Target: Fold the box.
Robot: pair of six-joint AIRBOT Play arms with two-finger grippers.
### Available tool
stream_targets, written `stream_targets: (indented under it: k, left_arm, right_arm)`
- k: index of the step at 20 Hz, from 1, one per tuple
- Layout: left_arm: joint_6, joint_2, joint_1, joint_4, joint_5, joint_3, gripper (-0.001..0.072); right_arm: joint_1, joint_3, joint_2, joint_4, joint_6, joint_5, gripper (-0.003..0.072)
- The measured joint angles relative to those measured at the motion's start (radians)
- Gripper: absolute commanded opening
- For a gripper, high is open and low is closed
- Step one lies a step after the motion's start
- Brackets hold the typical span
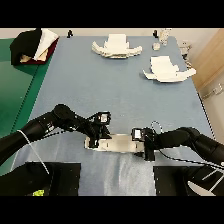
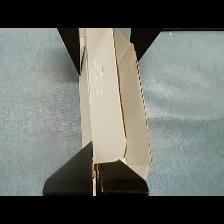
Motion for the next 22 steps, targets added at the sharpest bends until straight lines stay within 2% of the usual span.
stream_targets:
  k: [6, 9, 22]
  left_arm:
    - [0.000, 0.000, 0.000, 0.000, 0.000, 0.000, 0.0014]
    - [0.000, 0.000, 0.000, 0.000, 0.000, 0.000, 0.0014]
    - [0.000, 0.000, 0.000, 0.000, 0.000, 0.000, 0.0014]
  right_arm:
    - [-0.002, 0.000, -0.030, 0.010, -0.019, -0.001, 0.0710]
    - [-0.001, 0.000, -0.040, 0.010, -0.021, -0.002, 0.0650]
    - [0.000, 0.000, -0.046, -0.006, -0.024, -0.004, 0.0650]
